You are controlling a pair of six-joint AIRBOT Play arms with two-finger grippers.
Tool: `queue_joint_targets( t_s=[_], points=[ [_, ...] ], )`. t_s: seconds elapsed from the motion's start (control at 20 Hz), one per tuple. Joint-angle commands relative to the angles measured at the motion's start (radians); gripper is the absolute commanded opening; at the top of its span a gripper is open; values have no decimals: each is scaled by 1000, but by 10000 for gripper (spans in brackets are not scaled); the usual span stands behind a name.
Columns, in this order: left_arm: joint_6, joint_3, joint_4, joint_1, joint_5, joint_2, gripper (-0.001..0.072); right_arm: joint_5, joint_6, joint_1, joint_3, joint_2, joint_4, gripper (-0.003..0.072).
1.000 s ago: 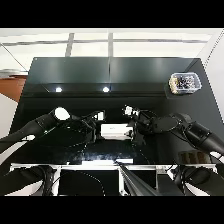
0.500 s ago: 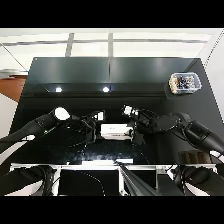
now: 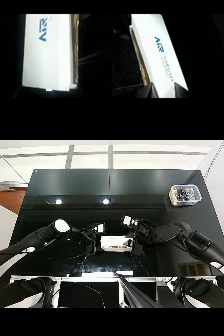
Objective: Fold the box and place the chain.
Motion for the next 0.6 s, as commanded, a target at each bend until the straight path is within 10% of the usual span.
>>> queue_joint_targets(
  t_s=[0.0,0.55],
  points=[
    [-1,0,0,0,0,0,74,-12,0,1,1,-6,-20,214],
    [-1,0,0,0,0,0,74,-13,0,2,2,-18,-21,324]
  ],
)
